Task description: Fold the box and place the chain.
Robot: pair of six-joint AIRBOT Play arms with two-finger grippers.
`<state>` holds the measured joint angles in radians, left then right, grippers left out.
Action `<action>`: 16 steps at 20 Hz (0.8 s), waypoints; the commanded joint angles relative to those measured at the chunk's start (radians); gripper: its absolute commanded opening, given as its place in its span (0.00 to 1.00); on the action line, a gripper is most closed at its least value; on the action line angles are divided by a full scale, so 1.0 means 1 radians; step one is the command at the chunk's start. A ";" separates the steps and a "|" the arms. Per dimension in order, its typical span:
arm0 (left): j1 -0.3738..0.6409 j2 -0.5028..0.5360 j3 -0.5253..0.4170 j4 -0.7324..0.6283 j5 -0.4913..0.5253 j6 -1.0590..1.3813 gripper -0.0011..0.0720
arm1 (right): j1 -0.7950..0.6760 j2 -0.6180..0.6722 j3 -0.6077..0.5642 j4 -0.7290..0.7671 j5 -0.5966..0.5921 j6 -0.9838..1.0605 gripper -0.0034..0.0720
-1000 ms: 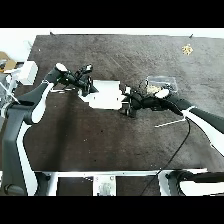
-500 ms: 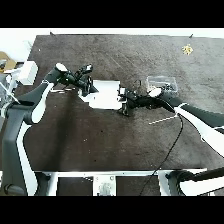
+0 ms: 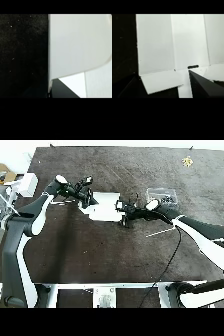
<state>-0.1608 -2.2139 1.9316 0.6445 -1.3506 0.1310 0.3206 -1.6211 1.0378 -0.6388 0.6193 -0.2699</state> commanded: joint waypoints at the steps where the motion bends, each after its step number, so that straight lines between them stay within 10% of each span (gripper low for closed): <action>1: 0.000 -0.001 0.000 -0.001 0.001 0.000 0.03 | -0.006 0.018 0.026 0.018 -0.014 0.002 1.00; 16: 0.000 -0.001 0.000 -0.001 0.001 0.000 0.03 | -0.109 -0.085 0.240 0.059 0.203 0.081 1.00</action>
<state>-0.1608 -2.2147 1.9316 0.6437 -1.3491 0.1307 0.2310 -1.6665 1.2312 -0.5877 0.7418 -0.2169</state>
